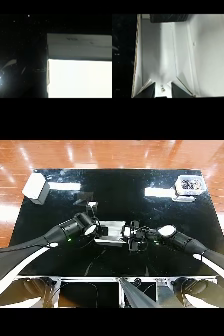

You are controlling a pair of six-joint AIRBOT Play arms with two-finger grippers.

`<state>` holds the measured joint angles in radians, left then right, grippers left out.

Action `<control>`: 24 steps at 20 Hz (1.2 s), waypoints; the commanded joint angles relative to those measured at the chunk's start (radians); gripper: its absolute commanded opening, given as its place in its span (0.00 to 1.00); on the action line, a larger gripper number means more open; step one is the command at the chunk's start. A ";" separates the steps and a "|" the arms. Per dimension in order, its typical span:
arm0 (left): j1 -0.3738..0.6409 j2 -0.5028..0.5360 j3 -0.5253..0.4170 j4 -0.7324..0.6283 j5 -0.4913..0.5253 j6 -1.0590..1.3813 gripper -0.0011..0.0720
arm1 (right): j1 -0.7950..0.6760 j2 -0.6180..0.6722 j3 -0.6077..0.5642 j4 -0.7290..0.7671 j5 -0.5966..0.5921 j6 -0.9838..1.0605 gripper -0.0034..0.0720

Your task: Fold the box and place the chain.

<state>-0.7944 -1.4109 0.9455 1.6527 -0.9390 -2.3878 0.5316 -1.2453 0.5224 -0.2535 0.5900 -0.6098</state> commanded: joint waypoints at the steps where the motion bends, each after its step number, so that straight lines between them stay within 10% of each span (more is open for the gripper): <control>1: -0.001 0.000 0.000 0.004 -0.004 0.001 0.04 | 0.000 -0.001 0.001 -0.001 0.000 0.000 0.70; 14: 0.000 0.000 0.000 0.006 -0.005 0.001 0.04 | -0.124 0.144 0.001 -0.067 0.037 0.132 0.69; 20: 0.000 -0.002 0.000 0.015 0.001 0.002 0.04 | -0.386 0.167 0.001 -0.242 0.094 0.778 0.69; 24: 0.000 -0.002 0.000 0.016 0.002 0.003 0.04 | -0.583 0.170 0.001 -0.226 0.418 1.148 0.69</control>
<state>-0.7948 -1.4117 0.9459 1.6650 -0.9398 -2.3856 0.0723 -1.0801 0.5228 -0.4690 0.8009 0.2279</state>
